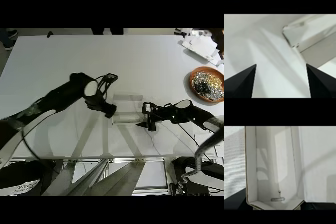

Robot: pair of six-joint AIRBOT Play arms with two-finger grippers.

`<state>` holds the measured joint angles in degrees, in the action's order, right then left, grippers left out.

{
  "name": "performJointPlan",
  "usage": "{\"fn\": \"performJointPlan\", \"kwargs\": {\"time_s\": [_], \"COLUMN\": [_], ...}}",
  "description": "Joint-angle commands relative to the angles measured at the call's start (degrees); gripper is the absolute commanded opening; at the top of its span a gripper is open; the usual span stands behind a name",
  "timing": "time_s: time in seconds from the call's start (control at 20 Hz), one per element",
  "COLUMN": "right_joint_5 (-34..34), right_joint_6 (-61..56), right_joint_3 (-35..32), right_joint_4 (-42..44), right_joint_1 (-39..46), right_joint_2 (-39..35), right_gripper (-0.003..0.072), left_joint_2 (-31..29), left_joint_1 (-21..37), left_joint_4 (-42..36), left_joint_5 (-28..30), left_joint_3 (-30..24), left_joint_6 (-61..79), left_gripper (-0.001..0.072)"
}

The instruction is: Fold the box and place the chain.

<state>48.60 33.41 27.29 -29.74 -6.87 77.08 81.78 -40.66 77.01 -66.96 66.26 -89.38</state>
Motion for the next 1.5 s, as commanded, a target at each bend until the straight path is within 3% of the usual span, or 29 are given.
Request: {"fn": "performJointPlan", "kwargs": {"time_s": [0.0,0.1,0.2,0.35,0.5,1.0,1.45], "right_joint_5": [0.02,0.02,0.02,0.00,0.02,0.02,0.00], "right_joint_6": [0.02,0.02,0.02,0.02,0.02,0.02,0.02], "right_joint_3": [-0.02,-0.02,-0.02,-0.02,-0.02,-0.02,-0.02], "right_joint_4": [0.00,0.00,0.00,0.00,0.00,0.00,0.00], "right_joint_1": [-0.02,-0.02,-0.04,-0.02,-0.02,-0.02,-0.04], "right_joint_2": [-0.04,-0.04,-0.04,-0.04,-0.04,-0.04,-0.04], "right_gripper": [0.0432,0.0432,0.0432,0.0432,0.0432,0.0432,0.0432], "left_joint_2": [-10.84,-16.79,-18.43,-14.01,-7.96,1.51,4.11], "left_joint_1": [6.21,11.06,15.19,17.31,16.74,9.27,7.93], "left_joint_4": [-1.33,-10.19,-25.09,-39.95,-47.43,-53.44,-54.10], "left_joint_5": [8.94,17.44,19.12,17.03,17.18,20.94,21.05], "left_joint_3": [-10.99,-20.59,-26.34,-27.23,-27.19,-24.50,-22.80], "left_joint_6": [38.77,62.86,86.47,101.70,110.55,113.35,108.87], "left_gripper": [0.0696,0.0697,0.0701,0.0711,0.0712,0.0713,0.0712]}}
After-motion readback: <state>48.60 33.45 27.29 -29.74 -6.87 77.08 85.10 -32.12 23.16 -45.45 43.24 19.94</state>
